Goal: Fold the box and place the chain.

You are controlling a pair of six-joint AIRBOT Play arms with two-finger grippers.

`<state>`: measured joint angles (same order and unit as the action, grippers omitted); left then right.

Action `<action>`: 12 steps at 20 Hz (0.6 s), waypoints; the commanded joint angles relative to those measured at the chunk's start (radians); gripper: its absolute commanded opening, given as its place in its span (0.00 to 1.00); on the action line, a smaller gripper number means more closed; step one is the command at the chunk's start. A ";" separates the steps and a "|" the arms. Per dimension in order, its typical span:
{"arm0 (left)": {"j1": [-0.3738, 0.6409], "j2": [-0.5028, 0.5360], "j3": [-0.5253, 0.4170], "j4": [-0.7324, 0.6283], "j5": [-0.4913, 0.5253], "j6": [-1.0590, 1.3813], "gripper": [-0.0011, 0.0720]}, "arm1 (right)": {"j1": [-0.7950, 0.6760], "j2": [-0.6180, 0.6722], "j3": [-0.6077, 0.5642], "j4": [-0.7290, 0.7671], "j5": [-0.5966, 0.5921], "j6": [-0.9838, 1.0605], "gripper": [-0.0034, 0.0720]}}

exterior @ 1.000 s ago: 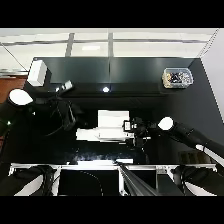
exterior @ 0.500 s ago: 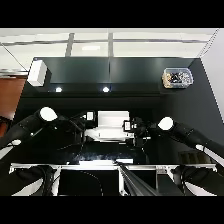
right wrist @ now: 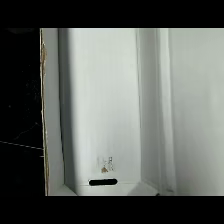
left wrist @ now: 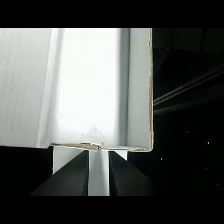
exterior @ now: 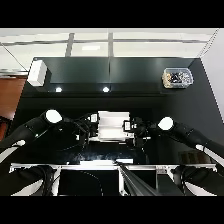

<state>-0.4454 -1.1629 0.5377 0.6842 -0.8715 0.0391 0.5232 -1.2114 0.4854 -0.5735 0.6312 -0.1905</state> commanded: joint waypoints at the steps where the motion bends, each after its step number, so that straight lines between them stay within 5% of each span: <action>1: -0.002 -0.001 -0.001 -0.053 -0.004 0.002 0.23 | 0.000 -0.001 0.000 0.000 0.000 0.000 0.63; 12: -0.051 -0.012 -0.001 -0.063 0.106 0.002 0.24 | 0.000 -0.001 0.000 0.000 0.000 0.000 0.63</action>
<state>-0.5037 -1.1736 0.5373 0.6205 -0.7929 0.0414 0.5232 -1.2114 0.4854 -0.5735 0.6312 -0.1898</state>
